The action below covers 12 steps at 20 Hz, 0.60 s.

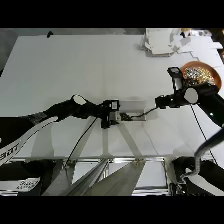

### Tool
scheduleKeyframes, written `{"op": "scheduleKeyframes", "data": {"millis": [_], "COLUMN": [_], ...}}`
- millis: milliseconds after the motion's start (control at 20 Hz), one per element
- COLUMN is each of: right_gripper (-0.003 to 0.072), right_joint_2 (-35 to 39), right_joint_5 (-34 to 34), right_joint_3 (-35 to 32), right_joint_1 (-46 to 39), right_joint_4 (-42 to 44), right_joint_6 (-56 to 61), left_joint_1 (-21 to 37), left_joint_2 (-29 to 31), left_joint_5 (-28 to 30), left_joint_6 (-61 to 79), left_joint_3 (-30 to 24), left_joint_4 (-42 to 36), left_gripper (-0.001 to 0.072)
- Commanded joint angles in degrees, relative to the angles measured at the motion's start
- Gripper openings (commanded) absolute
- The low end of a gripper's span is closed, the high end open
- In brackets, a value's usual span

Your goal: Fold the box and place the chain.

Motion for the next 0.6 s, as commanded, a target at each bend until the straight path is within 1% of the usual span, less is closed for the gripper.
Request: {"op": "scheduleKeyframes", "data": {"millis": [0, 200, 250, 550], "right_gripper": [0.0325, 0.0311, 0.0266, 0.0264], "right_joint_2": [-5.05, -8.44, -8.98, -11.76], "right_joint_5": [-2.51, -4.02, -4.39, -7.15], "right_joint_3": [-0.31, -0.31, -0.31, -0.31], "right_joint_1": [-2.95, -3.1, -3.13, -3.13], "right_joint_4": [-0.52, -0.22, -0.24, -0.28], "right_joint_6": [5.31, 5.46, 5.88, 6.01], "left_joint_1": [0.0, 0.0, 0.0, 0.0], "left_joint_2": [0.02, 0.02, 0.02, 0.02], "left_joint_5": [0.0, 0.0, 0.0, 0.0], "left_joint_6": [0.0, 0.0, 0.0, 0.0], "left_joint_3": [0.0, 0.0, 0.0, 0.0], "left_joint_4": [-0.02, -0.02, 0.0, 0.0], "left_gripper": [0.007, 0.007, 0.007, 0.007]}}
